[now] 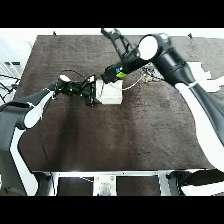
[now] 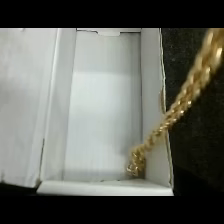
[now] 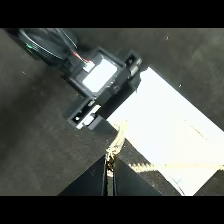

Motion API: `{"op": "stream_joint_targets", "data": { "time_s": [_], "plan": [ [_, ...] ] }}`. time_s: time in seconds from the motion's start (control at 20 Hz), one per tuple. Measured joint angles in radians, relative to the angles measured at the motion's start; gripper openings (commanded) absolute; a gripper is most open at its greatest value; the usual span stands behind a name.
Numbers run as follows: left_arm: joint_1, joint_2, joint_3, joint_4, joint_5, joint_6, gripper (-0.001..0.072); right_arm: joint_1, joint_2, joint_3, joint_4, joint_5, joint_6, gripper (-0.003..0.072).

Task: Fold the box and place the chain.

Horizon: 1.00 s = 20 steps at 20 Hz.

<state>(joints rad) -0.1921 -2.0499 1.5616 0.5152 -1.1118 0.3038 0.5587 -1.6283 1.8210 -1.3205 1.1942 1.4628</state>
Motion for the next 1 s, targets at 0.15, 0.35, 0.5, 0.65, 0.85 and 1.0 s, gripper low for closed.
{"op": "stream_joint_targets", "data": {
  "time_s": [0.15,0.35,0.5,0.65,0.85,1.0],
  "plan": [
    [0.000,0.000,0.000,0.000,0.000,0.000,0.0353,-0.002,-0.074,-0.014,0.001,-0.029,0.001,0.0011],
    [0.000,0.000,0.000,0.000,0.000,0.000,0.0353,-0.011,-0.146,-0.021,-0.001,-0.049,0.002,0.0026],
    [0.000,0.000,0.000,0.000,0.000,0.000,0.0353,-0.018,-0.186,-0.023,-0.012,-0.067,0.001,0.0341],
    [0.000,0.000,0.000,0.000,0.000,0.000,0.0353,-0.047,-0.197,-0.023,-0.038,-0.077,0.001,0.0340],
    [0.000,0.000,0.000,0.000,0.000,0.000,0.0353,-0.126,-0.148,-0.033,-0.052,-0.059,0.000,0.0340],
    [0.000,0.000,0.000,0.000,0.000,0.000,0.0353,-0.229,-0.080,-0.083,-0.058,-0.068,0.002,0.0342]
  ]
}}
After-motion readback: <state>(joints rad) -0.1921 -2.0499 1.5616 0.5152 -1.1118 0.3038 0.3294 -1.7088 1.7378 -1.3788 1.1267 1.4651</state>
